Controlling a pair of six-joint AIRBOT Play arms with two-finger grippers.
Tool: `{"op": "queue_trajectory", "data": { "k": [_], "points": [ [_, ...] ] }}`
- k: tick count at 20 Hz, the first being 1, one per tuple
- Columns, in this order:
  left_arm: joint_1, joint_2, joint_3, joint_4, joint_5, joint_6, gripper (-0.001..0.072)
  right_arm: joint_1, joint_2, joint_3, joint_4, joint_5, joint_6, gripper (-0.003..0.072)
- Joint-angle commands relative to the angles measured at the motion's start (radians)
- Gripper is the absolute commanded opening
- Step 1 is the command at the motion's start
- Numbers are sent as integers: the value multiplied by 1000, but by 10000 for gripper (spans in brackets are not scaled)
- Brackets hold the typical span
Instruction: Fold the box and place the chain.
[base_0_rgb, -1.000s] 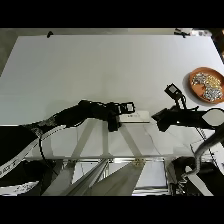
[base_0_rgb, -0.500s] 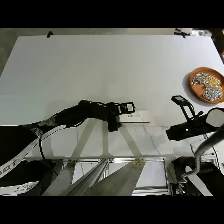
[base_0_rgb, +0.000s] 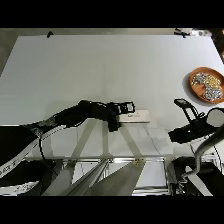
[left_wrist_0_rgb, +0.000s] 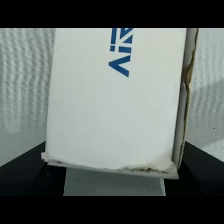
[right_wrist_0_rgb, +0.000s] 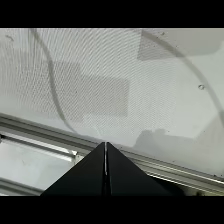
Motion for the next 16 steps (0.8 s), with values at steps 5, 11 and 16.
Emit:
{"op": "queue_trajectory", "data": {
  "k": [5, 11, 16],
  "points": [
    [25, 77, 0, 5, -188, -172, 7, 0, 1, 1, 11, -41, 3, 16],
    [274, 106, 0, 116, -146, -521, 3, 0, 1, 1, 13, -42, 3, 16],
    [547, 108, 0, 432, 45, -800, 3, 0, 1, 1, 13, -76, 3, 16]
  ]
}}
